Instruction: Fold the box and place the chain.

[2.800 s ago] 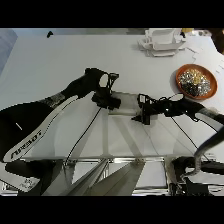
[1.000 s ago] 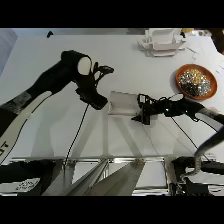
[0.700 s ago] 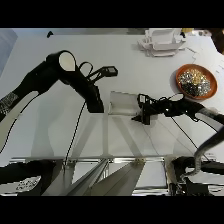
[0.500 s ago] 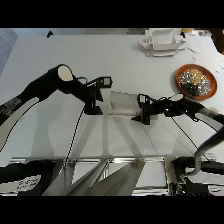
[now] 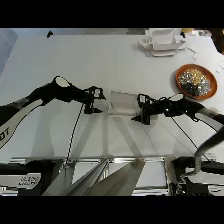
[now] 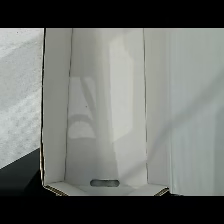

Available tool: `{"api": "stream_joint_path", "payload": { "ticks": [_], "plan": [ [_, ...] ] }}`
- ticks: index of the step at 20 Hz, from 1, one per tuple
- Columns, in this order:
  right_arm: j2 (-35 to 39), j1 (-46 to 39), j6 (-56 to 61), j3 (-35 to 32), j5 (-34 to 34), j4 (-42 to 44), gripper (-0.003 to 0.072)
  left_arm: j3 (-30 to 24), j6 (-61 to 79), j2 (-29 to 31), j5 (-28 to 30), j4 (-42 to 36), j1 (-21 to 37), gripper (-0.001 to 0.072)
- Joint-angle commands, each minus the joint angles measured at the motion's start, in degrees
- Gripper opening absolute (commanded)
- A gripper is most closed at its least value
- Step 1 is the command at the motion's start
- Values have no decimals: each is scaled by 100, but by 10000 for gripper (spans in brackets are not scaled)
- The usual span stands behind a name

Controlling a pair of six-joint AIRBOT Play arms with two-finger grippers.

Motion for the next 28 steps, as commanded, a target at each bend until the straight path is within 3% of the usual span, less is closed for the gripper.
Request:
{"api": "stream_joint_path", "payload": {
  "ticks": [1, 15, 28],
  "plan": [
    [4, -2, 2, 7, 2, 2, 413, -26, 741, -245, 68, -485, -157, 703],
    [4, -2, 2, 7, 2, 0, 413, -28, 737, -236, -404, -295, -282, 703],
    [4, -2, 2, 7, 4, 2, 413, -52, 651, -413, -175, -686, -452, 700]
  ]
}}
